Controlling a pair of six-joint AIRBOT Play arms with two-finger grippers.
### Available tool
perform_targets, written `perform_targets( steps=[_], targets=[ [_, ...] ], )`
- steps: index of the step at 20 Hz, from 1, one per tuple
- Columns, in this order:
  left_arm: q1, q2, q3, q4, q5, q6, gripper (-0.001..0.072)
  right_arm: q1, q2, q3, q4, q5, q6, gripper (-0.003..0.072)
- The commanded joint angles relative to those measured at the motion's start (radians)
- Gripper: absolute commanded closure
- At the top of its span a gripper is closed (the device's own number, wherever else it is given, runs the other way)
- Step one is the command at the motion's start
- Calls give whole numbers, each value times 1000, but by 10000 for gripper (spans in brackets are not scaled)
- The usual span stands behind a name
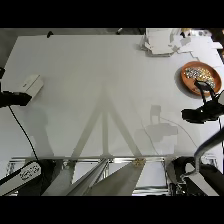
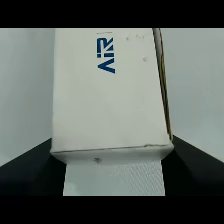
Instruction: Fold the box and place the chain.
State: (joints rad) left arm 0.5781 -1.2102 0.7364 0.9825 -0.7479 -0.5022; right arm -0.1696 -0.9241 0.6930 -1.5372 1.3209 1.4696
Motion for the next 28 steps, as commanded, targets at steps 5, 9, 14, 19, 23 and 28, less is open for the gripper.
perform_targets(
  steps=[5, 9, 14, 19, 23, 28],
  targets=[
    [3, -33, -1, 59, -31, -112, 135, -1, 0, 0, 0, 0, 0, 665],
    [3, -13, -1, 103, -39, -153, 117, -1, 0, 0, 0, 0, 0, 665],
    [-13, 89, -1, 137, -31, -153, 6, -1, 0, 0, 0, 0, 0, 665],
    [-46, 172, -1, 130, -69, -153, 12, -1, 0, 0, 0, 0, 0, 665],
    [-74, 219, -1, 133, -59, -150, 13, -1, 0, 0, 0, 0, 0, 665],
    [-75, 216, -1, 133, -61, -152, 13, -1, 0, 0, 0, 0, 0, 665]
  ],
)
